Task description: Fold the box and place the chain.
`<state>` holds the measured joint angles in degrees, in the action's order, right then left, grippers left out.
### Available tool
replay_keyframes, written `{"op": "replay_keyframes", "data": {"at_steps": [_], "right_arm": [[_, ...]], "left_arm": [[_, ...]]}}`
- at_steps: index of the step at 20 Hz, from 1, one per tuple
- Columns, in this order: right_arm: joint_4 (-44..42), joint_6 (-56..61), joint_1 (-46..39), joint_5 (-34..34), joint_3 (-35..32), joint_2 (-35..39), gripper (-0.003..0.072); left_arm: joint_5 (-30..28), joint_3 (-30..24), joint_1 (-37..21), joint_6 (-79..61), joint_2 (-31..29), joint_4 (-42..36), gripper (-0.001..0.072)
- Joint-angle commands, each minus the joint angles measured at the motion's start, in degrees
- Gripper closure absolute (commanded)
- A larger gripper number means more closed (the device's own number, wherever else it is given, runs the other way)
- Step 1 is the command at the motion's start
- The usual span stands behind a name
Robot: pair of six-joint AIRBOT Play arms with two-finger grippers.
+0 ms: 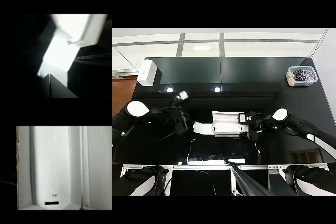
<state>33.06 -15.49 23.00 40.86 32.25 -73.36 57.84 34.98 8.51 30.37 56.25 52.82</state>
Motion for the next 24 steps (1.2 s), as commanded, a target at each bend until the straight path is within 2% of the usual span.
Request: {"op": "replay_keyframes", "data": {"at_steps": [1, 3, 5, 7, 10, 13, 15, 18, 19, 20, 21, 22, 24], "right_arm": [[0.0, 0.0, 0.0, 0.0, 0.0, 0.0, 0.0376], [0.0, 0.0, 0.0, 0.0, 0.0, 0.0, 0.0376], [0.0, 0.0, 0.0, 0.0, 0.0, 0.0, 0.0376], [0.0, 0.0, 0.0, 0.1, 0.0, 0.0, 0.0376], [0.0, 0.0, 0.0, 0.0, 0.0, 0.0, 0.0376], [0.0, 0.0, 0.0, 0.0, 0.0, 0.0, 0.0375], [0.0, 0.0, 0.0, 0.0, 0.0, 0.0, 0.0376], [0.0, 0.0, 0.0, 0.0, 0.0, 0.0, 0.0376], [0.0, 0.0, 0.0, 0.0, 0.0, 0.0, 0.0376], [0.0, 0.0, 0.0, 0.0, 0.0, 0.0, 0.0376], [0.0, 0.0, 0.0, 0.0, 0.0, 0.0, 0.0376], [0.0, 0.0, 0.0, 0.0, 0.0, 0.0, 0.0376], [0.0, 0.0, 0.0, 0.0, 0.0, 0.0, 0.0376]], "left_arm": [[1.5, -1.4, -9.7, 36.7, 2.5, 7.6, 0.0680], [8.3, -1.4, -14.4, 41.3, 10.2, 0.8, 0.0680], [12.9, -1.4, -16.8, 33.8, 18.3, -11.4, 0.0681], [12.5, -1.2, -15.8, 29.5, 24.3, -18.6, 0.0682], [10.3, 0.4, -10.0, 29.2, 29.4, -20.1, 0.0682], [8.7, 2.7, -4.0, 28.2, 30.7, -19.8, 0.0682], [9.9, 4.5, -2.6, 26.4, 30.7, -20.0, 0.0681], [14.8, 7.5, -2.5, 22.4, 30.7, -20.9, 0.0676], [16.0, 8.4, -2.5, 22.3, 30.7, -20.9, 0.0587], [16.8, 9.0, -2.4, 22.3, 30.7, -20.9, 0.0410], [17.3, 9.6, -2.4, 22.3, 30.7, -20.9, 0.0172], [17.6, 9.9, -2.3, 22.4, 30.7, -20.9, 0.0061], [17.7, 10.0, -1.6, 22.4, 30.6, -20.9, 0.0062]]}}
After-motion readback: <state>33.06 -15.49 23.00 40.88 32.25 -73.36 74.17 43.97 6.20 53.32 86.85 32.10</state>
